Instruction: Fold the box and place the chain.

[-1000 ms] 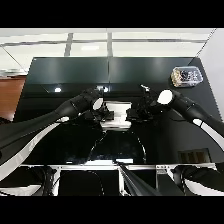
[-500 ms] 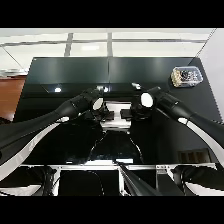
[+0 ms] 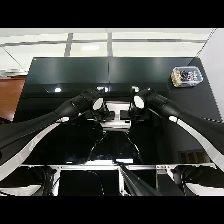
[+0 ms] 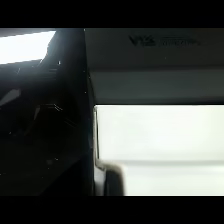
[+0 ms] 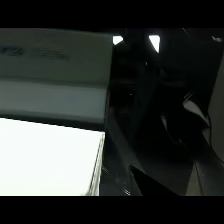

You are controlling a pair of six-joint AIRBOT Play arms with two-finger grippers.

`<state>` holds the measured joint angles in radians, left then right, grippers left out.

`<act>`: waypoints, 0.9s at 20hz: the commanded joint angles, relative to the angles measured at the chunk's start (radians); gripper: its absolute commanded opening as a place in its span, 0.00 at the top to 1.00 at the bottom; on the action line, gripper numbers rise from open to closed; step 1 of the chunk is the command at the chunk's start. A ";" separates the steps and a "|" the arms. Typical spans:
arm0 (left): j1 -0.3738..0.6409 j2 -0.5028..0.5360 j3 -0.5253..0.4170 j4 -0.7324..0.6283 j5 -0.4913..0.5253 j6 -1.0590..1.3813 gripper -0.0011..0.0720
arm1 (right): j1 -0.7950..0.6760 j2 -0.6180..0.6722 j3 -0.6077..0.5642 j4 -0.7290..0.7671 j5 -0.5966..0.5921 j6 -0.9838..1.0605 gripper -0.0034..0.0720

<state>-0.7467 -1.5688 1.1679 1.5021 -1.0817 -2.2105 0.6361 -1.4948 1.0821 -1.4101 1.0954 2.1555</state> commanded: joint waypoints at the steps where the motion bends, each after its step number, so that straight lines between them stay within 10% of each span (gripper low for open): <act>1: 0.001 0.000 0.000 0.000 0.000 0.000 0.95 | 0.002 -0.013 0.010 -0.005 0.019 0.022 0.55; 4: 0.001 0.000 0.000 0.000 0.000 0.000 0.95 | 0.002 -0.013 0.012 -0.005 0.020 0.022 0.64; 6: 0.001 0.000 0.000 0.000 0.000 0.000 0.95 | 0.004 -0.013 0.014 -0.005 0.020 0.021 0.94; 11: 0.001 0.000 0.000 0.000 0.000 0.000 0.95 | 0.004 -0.013 0.014 0.000 0.019 0.021 0.94; 13: 0.001 0.000 0.000 0.000 0.000 0.000 0.95 | 0.004 -0.013 0.014 0.006 0.018 0.021 0.87; 15: 0.001 0.000 0.000 0.000 0.000 0.000 0.95 | 0.004 -0.013 0.014 0.006 0.019 0.000 0.53; 18: 0.001 0.000 0.000 0.000 0.000 0.000 0.95 | 0.004 -0.013 0.014 0.008 0.042 -0.013 0.53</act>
<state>-0.7460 -1.5688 1.1679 1.5078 -1.0847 -2.2074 0.6392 -1.5074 1.0954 -1.4094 1.1229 2.1540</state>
